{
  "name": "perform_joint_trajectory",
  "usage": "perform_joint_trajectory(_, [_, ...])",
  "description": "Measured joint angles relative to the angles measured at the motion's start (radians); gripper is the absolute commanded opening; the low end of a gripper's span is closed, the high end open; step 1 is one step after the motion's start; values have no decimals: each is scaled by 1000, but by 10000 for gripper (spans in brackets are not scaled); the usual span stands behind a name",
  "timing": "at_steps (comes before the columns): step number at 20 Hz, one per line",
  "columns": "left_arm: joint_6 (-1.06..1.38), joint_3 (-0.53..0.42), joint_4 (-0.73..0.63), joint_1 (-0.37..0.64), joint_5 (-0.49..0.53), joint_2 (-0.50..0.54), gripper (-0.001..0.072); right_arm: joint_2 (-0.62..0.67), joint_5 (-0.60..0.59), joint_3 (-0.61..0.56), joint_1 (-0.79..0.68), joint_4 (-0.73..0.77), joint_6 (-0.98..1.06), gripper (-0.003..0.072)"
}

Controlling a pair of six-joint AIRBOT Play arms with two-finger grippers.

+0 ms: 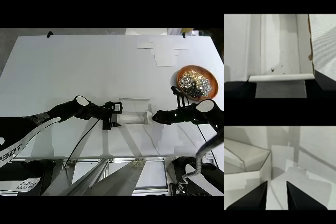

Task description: Fold the box and place the chain.

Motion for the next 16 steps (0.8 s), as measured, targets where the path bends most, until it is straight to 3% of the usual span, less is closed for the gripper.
perform_joint_trajectory(11, [0,0,0,0,0,0,170,62,51,0,19,100,-27,339])
perform_joint_trajectory(14, [0,0,0,0,0,0,170,64,15,0,74,92,-10,352])
perform_joint_trajectory(16, [0,0,0,0,0,0,170,64,-21,2,121,63,29,398])
